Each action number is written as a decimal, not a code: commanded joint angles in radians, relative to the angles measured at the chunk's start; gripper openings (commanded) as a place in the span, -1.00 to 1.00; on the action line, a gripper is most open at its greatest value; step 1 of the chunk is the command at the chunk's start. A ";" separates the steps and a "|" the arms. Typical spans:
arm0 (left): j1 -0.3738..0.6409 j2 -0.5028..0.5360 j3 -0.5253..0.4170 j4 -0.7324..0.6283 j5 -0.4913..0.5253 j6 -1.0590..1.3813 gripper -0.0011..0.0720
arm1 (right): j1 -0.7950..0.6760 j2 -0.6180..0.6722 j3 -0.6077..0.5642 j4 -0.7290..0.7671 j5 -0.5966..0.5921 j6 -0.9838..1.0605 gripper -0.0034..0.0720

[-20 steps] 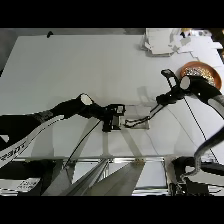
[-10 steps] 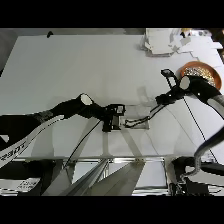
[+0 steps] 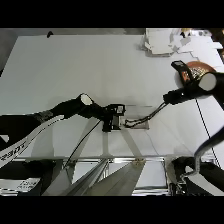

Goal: Fold the box and place the chain.

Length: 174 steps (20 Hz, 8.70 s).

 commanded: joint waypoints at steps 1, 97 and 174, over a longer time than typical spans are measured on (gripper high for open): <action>0.000 0.001 0.001 0.000 0.000 0.000 -0.73 | 0.001 0.228 -0.043 0.166 0.072 -0.048 -0.86; 0.000 0.001 0.001 0.000 0.001 0.000 -0.73 | -0.069 -0.367 0.100 -0.178 -0.067 0.113 -0.87; 0.000 0.001 0.001 0.000 0.000 0.000 -0.73 | -0.106 -0.392 0.000 -0.101 -0.286 0.072 0.05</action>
